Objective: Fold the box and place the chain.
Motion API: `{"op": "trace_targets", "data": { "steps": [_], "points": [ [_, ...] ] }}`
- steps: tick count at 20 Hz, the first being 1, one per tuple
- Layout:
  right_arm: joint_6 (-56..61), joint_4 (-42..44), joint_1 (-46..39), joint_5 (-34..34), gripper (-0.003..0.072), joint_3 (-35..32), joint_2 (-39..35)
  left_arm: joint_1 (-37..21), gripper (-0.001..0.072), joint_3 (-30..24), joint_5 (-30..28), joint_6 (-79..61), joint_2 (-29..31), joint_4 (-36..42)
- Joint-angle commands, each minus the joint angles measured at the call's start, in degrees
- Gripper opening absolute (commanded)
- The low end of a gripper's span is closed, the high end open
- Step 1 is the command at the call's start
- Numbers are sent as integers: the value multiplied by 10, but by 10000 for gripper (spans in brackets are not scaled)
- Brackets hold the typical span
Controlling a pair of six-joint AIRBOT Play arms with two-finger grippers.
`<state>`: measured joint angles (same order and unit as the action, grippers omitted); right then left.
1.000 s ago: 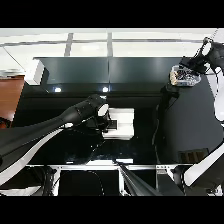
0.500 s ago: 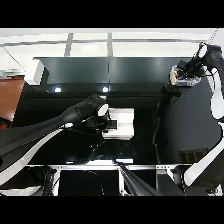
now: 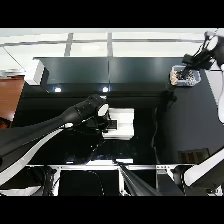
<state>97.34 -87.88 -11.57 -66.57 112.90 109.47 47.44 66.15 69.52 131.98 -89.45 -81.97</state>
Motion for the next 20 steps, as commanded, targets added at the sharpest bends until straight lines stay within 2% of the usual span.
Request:
{"op": "trace_targets", "data": {
  "steps": [1, 6, 10, 12, 14, 17, 20],
  "points": [
    [-45, 23, -1, -11, 11, 0, -85, 0, 24, 0, 0, 0, 0, 0],
    [-82, 130, 0, -31, 10, -12, -220, 0, 24, 0, 0, 0, 0, 0],
    [-85, 158, 0, -45, 10, -15, -311, 0, 24, 0, 0, 0, 0, 0],
    [-95, 202, 0, -60, 11, -25, -354, 0, 24, 0, 0, 0, 0, 2],
    [-123, 253, 0, -56, 10, -65, -410, 0, 24, 0, 0, 0, 0, 2],
    [-139, 283, 0, -61, 10, -139, -499, 0, 24, 0, 0, 0, 0, 2],
    [-153, 285, 18, -108, 11, -209, -575, 0, 24, 0, 0, 0, 0, 2]
  ]
}}
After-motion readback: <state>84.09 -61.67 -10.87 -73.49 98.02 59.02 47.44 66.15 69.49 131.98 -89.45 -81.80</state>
